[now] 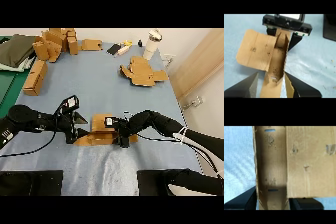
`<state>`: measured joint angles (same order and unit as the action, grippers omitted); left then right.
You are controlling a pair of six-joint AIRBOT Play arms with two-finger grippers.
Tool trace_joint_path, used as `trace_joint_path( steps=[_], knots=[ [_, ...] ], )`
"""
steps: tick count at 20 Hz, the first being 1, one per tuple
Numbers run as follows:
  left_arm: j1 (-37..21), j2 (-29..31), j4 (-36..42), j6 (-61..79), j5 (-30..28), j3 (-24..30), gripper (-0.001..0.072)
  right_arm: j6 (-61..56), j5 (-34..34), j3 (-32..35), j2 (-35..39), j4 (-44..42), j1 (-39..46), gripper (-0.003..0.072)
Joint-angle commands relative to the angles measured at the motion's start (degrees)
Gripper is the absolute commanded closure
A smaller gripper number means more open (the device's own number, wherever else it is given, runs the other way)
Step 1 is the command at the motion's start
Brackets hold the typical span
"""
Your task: Fold the box.
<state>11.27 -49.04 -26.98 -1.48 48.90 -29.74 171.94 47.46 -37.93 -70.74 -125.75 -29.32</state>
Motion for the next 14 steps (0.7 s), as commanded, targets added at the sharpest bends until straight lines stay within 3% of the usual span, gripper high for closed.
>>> trace_joint_path(
  steps=[1,4,5,11,12,13,14],
  knots=[
    [0.8,-3.5,-0.2,7.8,-2.9,2.9,0.0219,0.0,0.0,0.0,0.0,0.0,0.0,0.0265],
    [0.9,-9.6,-0.2,13.9,-3.8,3.3,0.0216,0.0,0.0,0.0,0.0,0.0,0.0,0.0265],
    [0.9,-10.9,-0.2,14.3,-5.4,3.3,0.0031,0.0,0.0,0.0,0.0,0.0,0.0,0.0265],
    [0.9,-13.8,-0.2,15.5,-6.2,3.3,0.0014,0.0,0.0,0.0,0.0,0.0,0.0,0.0265],
    [0.9,-13.8,0.0,16.9,-5.9,3.3,0.0056,0.0,0.0,0.0,0.0,0.0,0.0,0.0266],
    [0.9,-13.8,0.0,18.6,-5.2,3.3,0.0239,0.0,0.0,0.0,0.0,0.0,0.0,0.0266],
    [0.9,-13.8,0.0,20.5,-4.6,3.3,0.0375,0.0,0.0,0.0,0.0,0.0,0.0,0.0265]
  ],
)
